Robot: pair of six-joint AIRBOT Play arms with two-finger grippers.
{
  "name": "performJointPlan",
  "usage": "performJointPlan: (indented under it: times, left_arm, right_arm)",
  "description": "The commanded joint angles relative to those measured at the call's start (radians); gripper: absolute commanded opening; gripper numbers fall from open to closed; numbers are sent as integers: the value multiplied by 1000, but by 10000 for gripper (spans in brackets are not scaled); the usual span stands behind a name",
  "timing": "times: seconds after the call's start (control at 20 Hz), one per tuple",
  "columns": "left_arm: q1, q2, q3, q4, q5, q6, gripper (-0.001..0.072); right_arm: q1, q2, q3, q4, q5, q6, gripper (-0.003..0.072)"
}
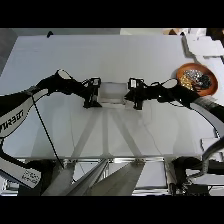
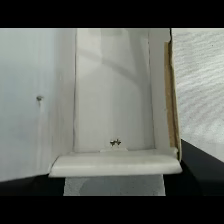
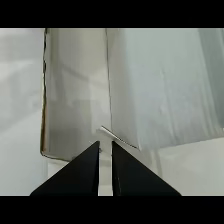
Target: Fold the box and place the chain.
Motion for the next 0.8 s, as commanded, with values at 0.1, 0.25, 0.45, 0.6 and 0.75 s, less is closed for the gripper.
performJointPlan:
  times: [0.1, 0.25, 0.45, 0.6, 0.75]
  left_arm:
    - [0, 0, 0, 0, 0, 0, 275]
    - [0, 0, 0, 0, 0, 0, 275]
    - [0, 0, 0, 0, 0, 0, 275]
    - [0, 0, 0, 0, 0, 0, 275]
    - [0, 0, 0, 0, 0, 0, 275]
  right_arm:
    - [1, -2, 1, 61, 27, 0, 87]
    - [1, -2, 1, 61, 26, 0, 276]
    - [1, -2, 1, 60, 27, 0, 287]
    - [0, 18, 1, 16, 60, 10, 11]
    - [0, 95, 1, -63, 51, 110, 10]
